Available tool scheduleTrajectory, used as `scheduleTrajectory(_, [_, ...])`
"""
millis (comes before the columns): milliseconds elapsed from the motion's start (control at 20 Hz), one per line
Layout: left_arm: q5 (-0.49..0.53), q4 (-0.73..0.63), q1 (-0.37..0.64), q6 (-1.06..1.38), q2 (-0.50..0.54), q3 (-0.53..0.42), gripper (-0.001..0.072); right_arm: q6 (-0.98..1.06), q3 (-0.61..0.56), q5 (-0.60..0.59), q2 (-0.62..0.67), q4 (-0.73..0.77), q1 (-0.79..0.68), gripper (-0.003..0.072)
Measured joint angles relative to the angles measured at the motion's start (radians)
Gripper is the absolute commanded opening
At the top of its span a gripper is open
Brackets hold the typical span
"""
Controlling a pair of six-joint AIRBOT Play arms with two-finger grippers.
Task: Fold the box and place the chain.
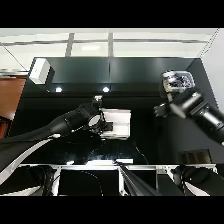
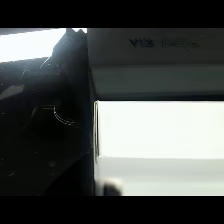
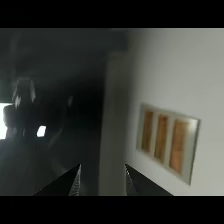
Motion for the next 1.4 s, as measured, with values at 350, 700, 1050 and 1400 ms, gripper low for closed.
scheduleTrajectory(350, [0.021,0.000,0.000,0.000,0.000,0.000,0.0025,0.016,0.077,-0.399,-0.150,0.068,-0.426,0.0720])
scheduleTrajectory(700, [0.024,0.000,0.000,0.000,0.000,0.000,0.0024,-0.243,0.443,-0.349,-0.538,0.348,-0.592,0.0720])
scheduleTrajectory(1050, [0.026,0.000,0.000,0.000,0.000,0.000,0.0025,-0.299,0.627,-0.328,-0.755,0.406,-0.614,0.0720])
scheduleTrajectory(1400, [0.027,0.000,0.000,0.000,0.000,0.000,0.0025,-0.342,0.694,-0.260,-0.805,0.417,-0.615,0.0008])
